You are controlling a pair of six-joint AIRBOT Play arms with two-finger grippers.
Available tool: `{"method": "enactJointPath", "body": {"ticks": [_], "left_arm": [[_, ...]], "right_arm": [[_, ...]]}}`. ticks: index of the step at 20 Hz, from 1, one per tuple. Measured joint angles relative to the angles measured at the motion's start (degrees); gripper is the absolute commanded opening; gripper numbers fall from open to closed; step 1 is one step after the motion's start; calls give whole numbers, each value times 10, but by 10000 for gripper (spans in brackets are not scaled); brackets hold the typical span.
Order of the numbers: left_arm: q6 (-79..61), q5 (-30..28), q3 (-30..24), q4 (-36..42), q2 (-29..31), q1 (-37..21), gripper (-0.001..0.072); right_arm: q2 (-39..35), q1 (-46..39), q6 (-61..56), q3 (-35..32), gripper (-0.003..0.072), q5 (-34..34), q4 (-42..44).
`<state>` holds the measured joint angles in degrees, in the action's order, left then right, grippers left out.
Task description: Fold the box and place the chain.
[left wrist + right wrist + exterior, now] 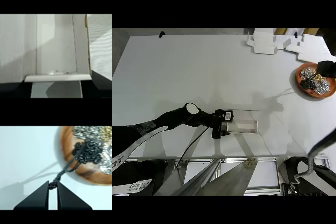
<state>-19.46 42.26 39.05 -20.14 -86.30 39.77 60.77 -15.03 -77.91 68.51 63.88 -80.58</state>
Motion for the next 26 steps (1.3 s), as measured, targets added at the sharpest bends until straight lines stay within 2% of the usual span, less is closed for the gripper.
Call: {"method": "enactJointPath", "body": {"ticks": [5,11,19,23,26], "left_arm": [[0,0,0,0,0,0,273],[0,0,0,0,0,0,273],[0,0,0,0,0,0,273],[0,0,0,0,0,0,273],[0,0,0,0,0,0,273]], "right_arm": [[-100,103,-3,0,17,87,43],[-174,255,-51,0,17,141,60],[-196,466,-139,0,17,154,33],[-198,532,-182,-1,17,146,1],[-198,558,-198,-18,17,115,-17]]}}
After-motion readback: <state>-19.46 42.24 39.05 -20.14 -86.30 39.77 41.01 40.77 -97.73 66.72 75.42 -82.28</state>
